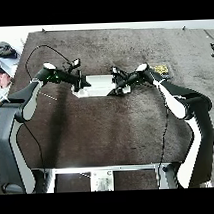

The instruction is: Fold the box and place the chain.

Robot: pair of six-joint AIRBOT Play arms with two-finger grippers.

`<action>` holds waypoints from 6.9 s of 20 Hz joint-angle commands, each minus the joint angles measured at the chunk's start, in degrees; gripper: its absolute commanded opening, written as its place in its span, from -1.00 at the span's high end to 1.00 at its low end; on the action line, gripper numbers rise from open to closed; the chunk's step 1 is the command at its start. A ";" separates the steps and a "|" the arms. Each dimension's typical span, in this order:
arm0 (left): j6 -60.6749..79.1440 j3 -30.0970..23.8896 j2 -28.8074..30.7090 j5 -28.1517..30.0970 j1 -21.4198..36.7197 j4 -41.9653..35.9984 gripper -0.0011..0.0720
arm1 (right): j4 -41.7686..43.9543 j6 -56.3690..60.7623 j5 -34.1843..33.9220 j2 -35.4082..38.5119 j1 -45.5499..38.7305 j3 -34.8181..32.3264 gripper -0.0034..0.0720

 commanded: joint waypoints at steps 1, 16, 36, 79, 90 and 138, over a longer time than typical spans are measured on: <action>0.00 0.00 -0.02 0.04 0.04 0.00 0.93 | 0.00 0.00 0.02 -0.04 -0.02 0.04 -0.34; -2.16 0.72 0.59 -4.59 2.40 -1.33 -0.12 | 0.00 0.00 0.02 -0.04 -0.02 0.04 -0.34; -7.58 -0.87 9.79 -13.92 -2.01 4.59 0.95 | 0.00 0.00 0.02 -0.04 -0.02 0.04 -0.34; -10.51 -10.12 14.71 13.66 -1.25 -4.50 0.94 | 0.02 0.00 0.02 -0.04 -0.02 0.04 -0.34; -9.01 -12.55 18.95 4.81 -2.12 28.33 -0.65 | 0.00 -0.02 0.02 -0.04 -0.02 0.04 -0.34; -2.51 -15.52 13.73 15.26 -5.42 12.28 0.50 | 0.00 0.00 0.02 -0.04 -0.07 0.04 -0.34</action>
